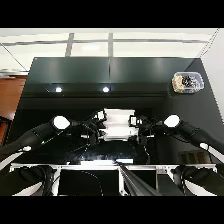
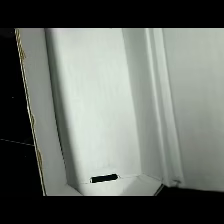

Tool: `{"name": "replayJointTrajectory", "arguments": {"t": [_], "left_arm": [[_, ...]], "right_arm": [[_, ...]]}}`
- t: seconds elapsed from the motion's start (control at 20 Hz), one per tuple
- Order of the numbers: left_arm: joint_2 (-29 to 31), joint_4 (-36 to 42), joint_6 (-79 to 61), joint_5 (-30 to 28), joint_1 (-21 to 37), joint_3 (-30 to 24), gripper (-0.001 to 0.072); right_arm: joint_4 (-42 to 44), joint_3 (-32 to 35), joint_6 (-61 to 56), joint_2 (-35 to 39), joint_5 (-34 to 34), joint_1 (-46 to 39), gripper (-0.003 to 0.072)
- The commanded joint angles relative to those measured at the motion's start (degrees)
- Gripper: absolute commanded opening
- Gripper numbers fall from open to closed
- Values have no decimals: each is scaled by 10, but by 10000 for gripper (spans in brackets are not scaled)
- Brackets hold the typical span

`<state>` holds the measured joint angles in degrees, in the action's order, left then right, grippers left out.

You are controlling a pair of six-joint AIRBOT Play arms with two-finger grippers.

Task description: Fold the box and place the chain.

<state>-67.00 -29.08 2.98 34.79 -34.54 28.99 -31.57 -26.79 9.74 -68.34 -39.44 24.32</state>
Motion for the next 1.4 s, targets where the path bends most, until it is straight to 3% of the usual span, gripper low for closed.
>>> {"name": "replayJointTrajectory", "arguments": {"t": [0.0, 0.05, 0.15, 0.2, 0.25, 0.45, 0.55, 0.7, 0.8, 1.0, 1.2, 1.35], "left_arm": [[0, -7, 0, -1, 0, 0, 252], [0, -7, 0, 0, 0, 0, 351], [0, -10, 0, 0, 0, 0, 353], [0, -15, 0, 3, 0, 0, 243], [3, -27, 5, 6, 0, 1, 30], [41, -97, 171, 50, 44, 3, 29], [71, -172, 344, 82, 98, 3, 29], [109, -259, 523, 176, 208, 4, 28], [116, -257, 578, 218, 287, 4, 28], [106, -248, 774, 227, 397, -17, 29], [57, -163, 763, 242, 398, -60, 29], [12, -115, 721, 235, 346, -63, 29]], "right_arm": [[0, -1, 0, 0, 0, 0, 432], [0, -1, 0, 0, 0, 0, 432], [0, -1, 0, 0, 0, 0, 432], [0, -1, 0, 0, 0, 0, 432], [0, -1, 0, 0, 0, 0, 432], [0, -1, 0, 0, 0, 0, 432], [0, -1, 0, 0, 0, 0, 432], [0, -1, 0, 0, 0, 0, 432], [0, -1, 0, 0, 0, 0, 432], [0, -1, 0, 0, 0, 0, 432], [0, -1, 0, 0, 0, 0, 432], [0, -1, 0, 0, 0, 0, 432]]}}
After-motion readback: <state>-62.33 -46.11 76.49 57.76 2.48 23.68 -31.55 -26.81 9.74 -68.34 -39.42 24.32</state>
